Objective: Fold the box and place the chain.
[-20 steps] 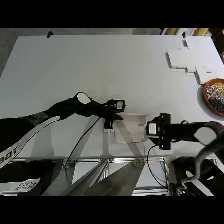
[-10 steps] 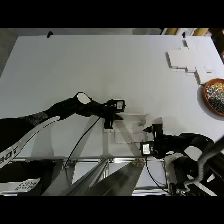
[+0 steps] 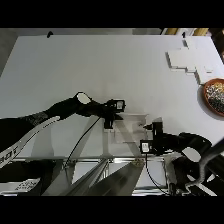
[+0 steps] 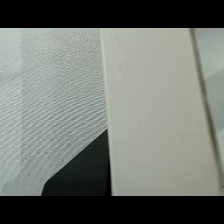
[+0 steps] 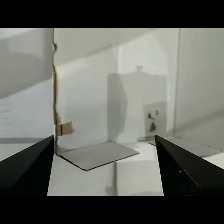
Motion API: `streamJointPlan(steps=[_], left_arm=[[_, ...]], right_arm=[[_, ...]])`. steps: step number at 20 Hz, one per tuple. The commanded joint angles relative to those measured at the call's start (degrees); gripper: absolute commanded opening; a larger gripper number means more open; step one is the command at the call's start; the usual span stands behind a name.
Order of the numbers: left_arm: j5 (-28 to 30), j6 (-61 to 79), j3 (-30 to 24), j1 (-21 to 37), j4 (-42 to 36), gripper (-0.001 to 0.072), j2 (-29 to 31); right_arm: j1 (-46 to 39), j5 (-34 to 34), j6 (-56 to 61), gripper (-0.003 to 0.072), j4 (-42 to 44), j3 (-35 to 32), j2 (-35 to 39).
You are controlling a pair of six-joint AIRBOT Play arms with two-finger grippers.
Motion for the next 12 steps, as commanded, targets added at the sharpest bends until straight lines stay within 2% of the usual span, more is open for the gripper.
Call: streamJointPlan(steps=[1, 5, 9, 12], left_arm=[[0.0, 0.0, 0.0, 0.0, 0.0, 0.0011, 0.0], [0.0, 0.0, 0.0, 0.0, 0.0, 0.0011, 0.0], [0.0, 0.0, 0.0, 0.0, 0.0, 0.0011, 0.0], [0.0, 0.0, 0.0, 0.0, 0.0, 0.0011, 0.0]], right_arm=[[-2.3, -1.2, 0.1, 0.0683, -1.3, 1.0, -0.1], [-2.6, -0.4, 0.1, 0.0683, 0.0, 4.1, -0.1], [-6.3, 0.7, -4.0, 0.0682, 8.4, 5.7, -0.1], [-9.6, 3.0, -5.8, 0.0682, 9.9, 5.7, -0.2]])
